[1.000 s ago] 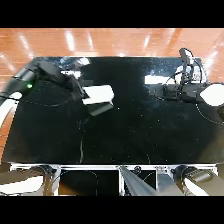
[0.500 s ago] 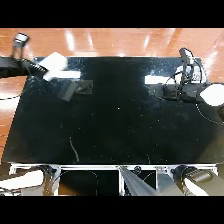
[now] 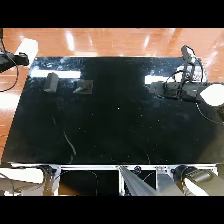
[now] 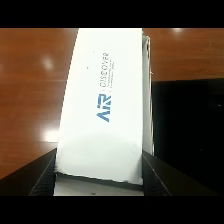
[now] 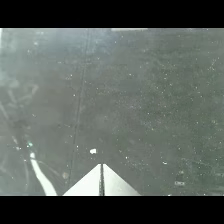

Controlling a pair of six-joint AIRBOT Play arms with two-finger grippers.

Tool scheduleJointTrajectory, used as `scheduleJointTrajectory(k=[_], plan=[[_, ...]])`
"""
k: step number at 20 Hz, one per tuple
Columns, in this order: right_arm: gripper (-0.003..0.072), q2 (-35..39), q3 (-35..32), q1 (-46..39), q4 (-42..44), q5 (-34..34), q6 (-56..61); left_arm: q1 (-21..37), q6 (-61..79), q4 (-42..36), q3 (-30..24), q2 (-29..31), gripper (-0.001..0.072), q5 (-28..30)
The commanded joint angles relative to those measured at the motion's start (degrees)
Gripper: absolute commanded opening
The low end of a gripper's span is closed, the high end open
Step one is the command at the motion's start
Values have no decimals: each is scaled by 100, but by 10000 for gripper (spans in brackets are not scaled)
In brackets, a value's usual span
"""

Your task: Fold the box and place the chain.

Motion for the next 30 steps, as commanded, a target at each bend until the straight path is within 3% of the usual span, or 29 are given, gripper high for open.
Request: scheduleJointTrajectory(k=[1, 6, 13, 14, 15, 16, 21, 26, 27, 29, 30], plan=[[39, -2, 4, 0, -2, -24, 2, 122, -531, 9, 535, -671, 26, 564], [39, -2, 4, 0, -2, -24, 4, 234, -857, 7, 573, -1051, 26, 966], [39, -2, 4, 0, -2, -22, 2, 247, -863, 7, 577, -1064, 48, 1123], [39, -2, 4, 0, -4, -20, 2, 243, -863, 7, 577, -1064, 234, 1141], [39, -2, 4, 0, -4, -9, 2, 236, -863, 7, 577, -1064, 592, 1141], [39, -2, 4, 0, -4, 11, 2, 236, -894, 4, 579, -1058, 629, 1130], [39, -2, 4, 0, -2, 46, 2, 249, -931, 7, 789, -859, 630, 1021], [39, -9, 170, 0, -326, -50, -258, 153, -2013, 2, 1998, -629, 617, 2577], [39, -44, 413, 0, -752, 42, -260, 63, -2358, 0, 2164, -455, 528, 2944], [39, -256, 1189, 0, -1674, 476, -258, -247, -2868, -90, 2199, 13, 133, 3554], [39, -415, 1639, 0, -2020, 826, -258, -490, -2872, -186, 2151, 234, 80, 3764]])
